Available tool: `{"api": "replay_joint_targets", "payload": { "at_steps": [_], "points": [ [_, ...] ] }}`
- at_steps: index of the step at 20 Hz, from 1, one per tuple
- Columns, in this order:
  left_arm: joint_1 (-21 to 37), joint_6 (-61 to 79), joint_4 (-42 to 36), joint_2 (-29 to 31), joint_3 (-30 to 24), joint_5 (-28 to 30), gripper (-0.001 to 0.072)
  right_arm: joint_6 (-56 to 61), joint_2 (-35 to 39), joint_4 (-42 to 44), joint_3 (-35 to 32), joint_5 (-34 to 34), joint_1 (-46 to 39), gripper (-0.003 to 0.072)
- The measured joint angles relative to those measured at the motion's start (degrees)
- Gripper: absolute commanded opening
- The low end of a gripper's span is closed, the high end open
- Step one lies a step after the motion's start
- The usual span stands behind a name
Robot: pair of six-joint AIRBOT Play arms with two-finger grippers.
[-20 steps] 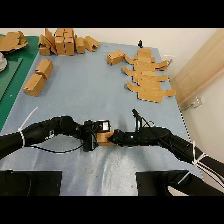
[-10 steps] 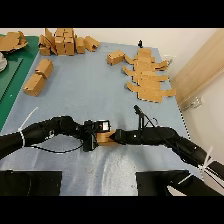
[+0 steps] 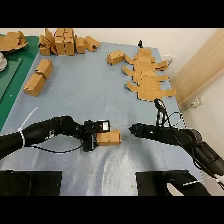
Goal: Fold the box.
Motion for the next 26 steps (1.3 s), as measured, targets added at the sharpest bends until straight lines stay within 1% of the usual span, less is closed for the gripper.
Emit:
{"api": "replay_joint_targets", "payload": {
  "at_steps": [3,11,15,17,19,21,23,26],
  "points": [
    [0.00,0.02,-0.02,0.00,0.00,0.02,0.0469,0.79,0.55,0.28,0.00,0.02,-0.68,0.0004],
    [0.00,0.22,-0.26,0.07,-0.02,1.09,0.0468,1.64,0.85,5.03,0.00,0.04,-1.03,0.0004],
    [0.13,-1.16,-2.86,0.07,0.17,2.01,0.0469,3.96,1.07,6.03,0.26,0.33,-1.03,0.0004],
    [1.25,-3.15,-3.43,0.22,0.50,2.10,0.0469,5.55,1.49,6.27,1.14,0.92,-1.03,0.0004],
    [3.48,-6.27,-3.96,0.68,0.90,1.97,0.0468,6.54,2.05,6.45,2.71,1.53,-1.03,0.0004],
    [7.04,-9.62,-3.91,1.31,1.36,2.01,0.0469,7.21,2.62,6.45,4.72,2.25,-1.03,0.0004],
    [11.98,-12.44,-2.99,1.88,2.16,1.97,0.0468,7.52,3.19,6.45,6.84,2.93,-1.03,0.0004],
    [21.79,-17.14,-1.29,2.25,4.07,2.40,0.0469,7.76,3.78,6.45,9.49,3.78,-1.05,0.0004]
  ]
}}
